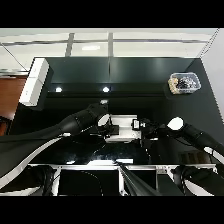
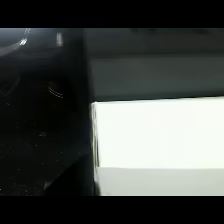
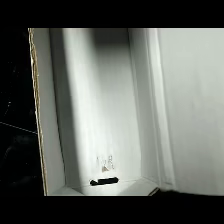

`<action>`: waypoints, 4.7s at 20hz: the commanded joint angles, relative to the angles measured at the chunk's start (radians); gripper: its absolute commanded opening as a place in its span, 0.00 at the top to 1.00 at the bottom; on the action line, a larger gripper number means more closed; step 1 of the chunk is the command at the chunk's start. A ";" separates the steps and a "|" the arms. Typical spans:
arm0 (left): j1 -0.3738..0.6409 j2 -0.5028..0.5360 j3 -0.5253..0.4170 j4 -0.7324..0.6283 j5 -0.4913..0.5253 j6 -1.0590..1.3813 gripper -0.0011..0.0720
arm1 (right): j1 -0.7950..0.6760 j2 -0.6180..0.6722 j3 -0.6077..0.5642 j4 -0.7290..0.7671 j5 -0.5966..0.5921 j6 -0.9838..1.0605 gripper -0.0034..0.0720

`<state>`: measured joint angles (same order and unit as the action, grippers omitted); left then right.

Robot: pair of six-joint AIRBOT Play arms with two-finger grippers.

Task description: Fold the box and place the chain.

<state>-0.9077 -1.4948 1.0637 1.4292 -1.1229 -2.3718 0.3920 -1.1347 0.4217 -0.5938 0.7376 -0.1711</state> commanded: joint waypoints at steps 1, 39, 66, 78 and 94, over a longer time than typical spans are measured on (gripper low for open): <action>0.000 -0.001 0.001 -0.017 -0.005 0.002 0.95 | 0.001 0.000 0.000 -0.002 -0.001 -0.002 0.41; 0.018 -0.001 0.002 0.024 -0.011 0.095 0.95 | 0.003 0.114 0.014 -0.097 0.071 0.072 0.39; 0.018 -0.001 0.001 -0.024 0.023 0.095 0.95 | 0.047 0.036 0.012 0.144 -0.026 0.090 0.52; 0.018 -0.001 0.001 0.052 -0.004 0.053 0.95 | -0.464 0.183 0.058 -0.202 0.079 1.409 0.94; 0.018 -0.001 0.001 0.054 -0.005 0.053 0.95 | -0.381 -0.008 -0.064 0.248 0.371 1.164 0.94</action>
<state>-0.8902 -1.4956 1.0645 1.4837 -1.1290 -2.3199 -0.0204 -1.1255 0.3523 -0.5049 1.0439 1.1301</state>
